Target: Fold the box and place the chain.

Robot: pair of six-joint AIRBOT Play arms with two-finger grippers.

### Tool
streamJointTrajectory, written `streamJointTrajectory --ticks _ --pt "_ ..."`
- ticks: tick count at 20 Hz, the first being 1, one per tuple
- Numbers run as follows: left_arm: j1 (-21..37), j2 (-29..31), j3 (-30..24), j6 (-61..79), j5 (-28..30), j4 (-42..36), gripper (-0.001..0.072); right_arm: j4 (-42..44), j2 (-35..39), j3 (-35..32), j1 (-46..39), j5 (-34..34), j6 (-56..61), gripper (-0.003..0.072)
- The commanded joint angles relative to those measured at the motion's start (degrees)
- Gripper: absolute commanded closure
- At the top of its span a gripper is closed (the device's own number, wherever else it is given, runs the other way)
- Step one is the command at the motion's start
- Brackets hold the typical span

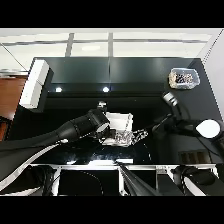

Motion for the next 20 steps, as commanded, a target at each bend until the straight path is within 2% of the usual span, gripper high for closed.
streamJointTrajectory --ticks 1,5,9,11,20 --pt "0.02 -0.04 -0.02 0.35 0.85 0.50 0.0675 -0.44 -0.04 -4.76 2.99 -3.93 -18.84 -0.0018" --pt "0.04 -0.04 -0.02 0.33 2.89 0.46 0.0676 3.85 -2.86 -5.20 6.47 -6.01 -28.46 -0.0019" --pt "0.02 -0.04 -0.02 0.31 3.39 0.48 0.0677 12.66 -6.99 -5.20 9.14 -9.51 -37.05 -0.0019" --pt "0.02 -0.04 -0.02 0.31 3.41 0.50 0.0677 13.09 -9.18 -5.20 10.34 -9.44 -42.01 -0.0019" --pt "0.02 -0.04 -0.02 0.31 3.13 0.48 0.0677 16.83 -13.70 -5.20 11.15 -11.47 -45.79 -0.0017"
